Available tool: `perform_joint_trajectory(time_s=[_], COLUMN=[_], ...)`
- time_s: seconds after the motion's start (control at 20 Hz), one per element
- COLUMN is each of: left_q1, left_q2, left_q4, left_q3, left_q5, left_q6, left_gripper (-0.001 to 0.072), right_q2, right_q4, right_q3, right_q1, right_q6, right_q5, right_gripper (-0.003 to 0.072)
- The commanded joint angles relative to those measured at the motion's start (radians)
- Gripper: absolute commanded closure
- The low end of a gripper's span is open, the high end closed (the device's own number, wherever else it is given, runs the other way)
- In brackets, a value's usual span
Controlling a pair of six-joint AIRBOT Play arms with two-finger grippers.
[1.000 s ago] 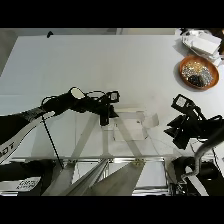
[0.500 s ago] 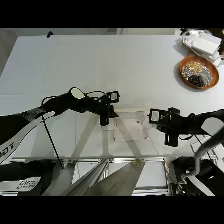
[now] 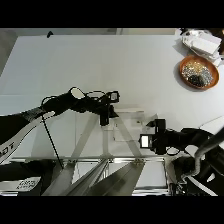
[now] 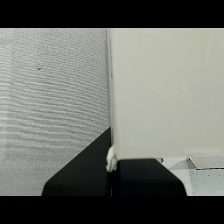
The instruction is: Fold the box and place the chain.
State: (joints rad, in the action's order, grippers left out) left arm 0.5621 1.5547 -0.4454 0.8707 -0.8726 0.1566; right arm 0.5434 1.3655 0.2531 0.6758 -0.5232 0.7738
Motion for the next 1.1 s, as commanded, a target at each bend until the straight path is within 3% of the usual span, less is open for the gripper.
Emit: perform_joint_trajectory(time_s=[0.0,0.35,0.6,1.05], left_q1=[0.000,0.000,0.000,0.000], left_q2=[0.000,0.000,0.000,0.000], left_q4=[0.000,0.000,0.000,0.000], left_q3=[0.001,0.001,0.001,0.001], left_q5=[0.000,0.000,0.001,0.000], left_q6=[0.000,0.000,0.000,0.000], left_gripper=[0.0697,0.0697,0.0697,0.0697], right_q2=[-0.017,0.052,0.112,-0.018], right_q4=[0.026,0.041,0.046,0.043], right_q3=[-0.075,-0.106,-0.104,-0.087], right_q1=[0.093,0.098,0.097,0.056], right_q6=[-0.004,-0.032,-0.158,-0.123], right_q5=[-0.132,-0.199,-0.354,-0.279], right_gripper=[-0.0014,-0.0010,0.0005,0.0008])
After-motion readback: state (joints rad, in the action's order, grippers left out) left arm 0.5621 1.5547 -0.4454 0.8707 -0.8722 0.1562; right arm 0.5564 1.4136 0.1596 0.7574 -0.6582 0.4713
